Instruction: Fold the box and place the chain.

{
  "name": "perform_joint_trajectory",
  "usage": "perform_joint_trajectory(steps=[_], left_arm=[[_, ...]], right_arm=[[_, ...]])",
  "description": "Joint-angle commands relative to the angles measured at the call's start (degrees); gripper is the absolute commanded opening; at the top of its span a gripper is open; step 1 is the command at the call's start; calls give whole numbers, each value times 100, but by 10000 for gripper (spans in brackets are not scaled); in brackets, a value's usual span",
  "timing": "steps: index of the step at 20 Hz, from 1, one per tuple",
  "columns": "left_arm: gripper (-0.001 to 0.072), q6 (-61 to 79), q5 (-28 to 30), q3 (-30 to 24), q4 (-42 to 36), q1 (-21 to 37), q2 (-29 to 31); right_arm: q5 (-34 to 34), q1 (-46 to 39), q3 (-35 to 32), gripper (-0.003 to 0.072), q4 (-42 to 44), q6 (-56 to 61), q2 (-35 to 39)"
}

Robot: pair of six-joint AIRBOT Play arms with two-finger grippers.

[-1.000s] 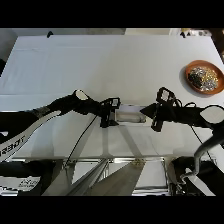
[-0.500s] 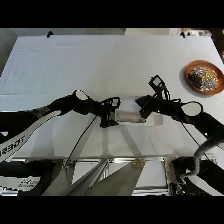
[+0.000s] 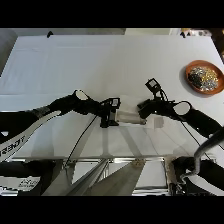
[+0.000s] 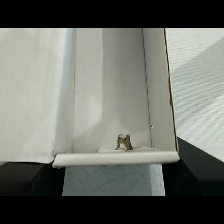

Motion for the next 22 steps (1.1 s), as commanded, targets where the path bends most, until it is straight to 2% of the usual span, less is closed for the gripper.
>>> perform_joint_trajectory(steps=[1, 7, 9, 12, 14, 15, 17, 18, 19, 20, 22], left_arm=[[211, 0, 7, 2, 2, 0, 4], [211, 0, 7, 2, 0, 0, 4], [211, 0, 9, 2, 0, 0, 4], [211, 0, 9, 2, 0, 0, 4], [211, 0, 9, 2, 2, 0, 4], [211, 0, 7, 2, 0, 0, 4], [211, 0, 9, 2, 2, 0, 4], [211, 0, 9, 2, 0, 0, 4], [211, 0, 9, 2, 0, 0, 4], [211, 0, 9, 2, 0, 0, 4], [211, 0, 9, 2, 0, 0, 4]], right_arm=[[162, 4, 46, 20, -444, 356, 66], [511, 4, 332, 20, -623, 284, 1235], [1180, 4, 332, 18, -1270, 227, 1624], [2717, 4, 330, 17, -2767, -470, 1755], [3077, 4, 330, 21, -3471, -1021, 1746], [3012, 4, 330, 76, -3556, -1078, 1746], [2721, 4, 330, 340, -3552, -1261, 1720], [2616, 4, 328, 369, -3554, -1325, 1679], [2555, 4, 326, 362, -3556, -1335, 1589], [2527, 4, 317, 316, -3543, -1379, 1451], [2472, 4, 199, 307, -3276, -2109, 1121]])
